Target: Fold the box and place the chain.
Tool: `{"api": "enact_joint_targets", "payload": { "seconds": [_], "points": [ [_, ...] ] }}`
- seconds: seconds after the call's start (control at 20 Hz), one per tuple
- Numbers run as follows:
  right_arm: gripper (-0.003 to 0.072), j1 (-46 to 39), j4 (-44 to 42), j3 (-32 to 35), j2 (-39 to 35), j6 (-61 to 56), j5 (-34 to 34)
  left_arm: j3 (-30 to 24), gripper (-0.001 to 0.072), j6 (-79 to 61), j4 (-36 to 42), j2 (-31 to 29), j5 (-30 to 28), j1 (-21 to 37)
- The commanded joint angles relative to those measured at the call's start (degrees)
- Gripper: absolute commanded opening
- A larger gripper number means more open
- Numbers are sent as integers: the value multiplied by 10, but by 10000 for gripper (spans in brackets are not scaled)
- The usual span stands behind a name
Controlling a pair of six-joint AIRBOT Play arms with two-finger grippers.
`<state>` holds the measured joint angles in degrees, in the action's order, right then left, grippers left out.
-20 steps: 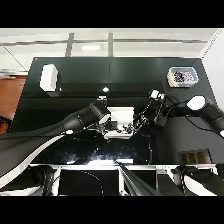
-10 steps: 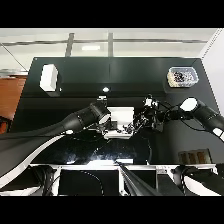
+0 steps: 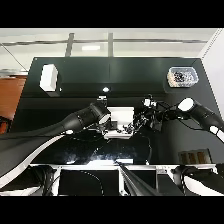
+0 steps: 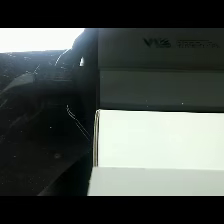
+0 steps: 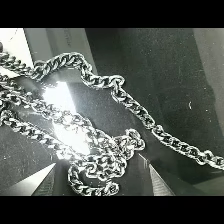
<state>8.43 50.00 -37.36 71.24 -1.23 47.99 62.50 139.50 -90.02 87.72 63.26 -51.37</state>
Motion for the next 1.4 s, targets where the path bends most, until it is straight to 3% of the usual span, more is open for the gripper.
{"api": "enact_joint_targets", "payload": {
  "seconds": [0.0, 0.45, 0.5, 0.65, 1.0, 1.35],
  "points": [
    [707, 1, 0, 0, 4, 2, -7, 0, 33, 0, 0, 0, 0, 0],
    [705, 36, 30, 0, 12, -25, -33, 0, 32, 0, 0, 0, 0, 0],
    [579, 36, 36, 0, 12, -34, -32, 0, 33, 0, 0, 0, -1, 0],
    [85, 36, 61, 0, 9, -46, -15, 0, 32, 0, -2, 0, -1, 0],
    [42, 36, 76, -7, -81, -137, 0, 0, 33, 0, -5, 0, 0, 0],
    [42, 36, 70, -51, -211, -247, 114, 0, 32, 0, -8, 0, 2, 0]
  ]
}}
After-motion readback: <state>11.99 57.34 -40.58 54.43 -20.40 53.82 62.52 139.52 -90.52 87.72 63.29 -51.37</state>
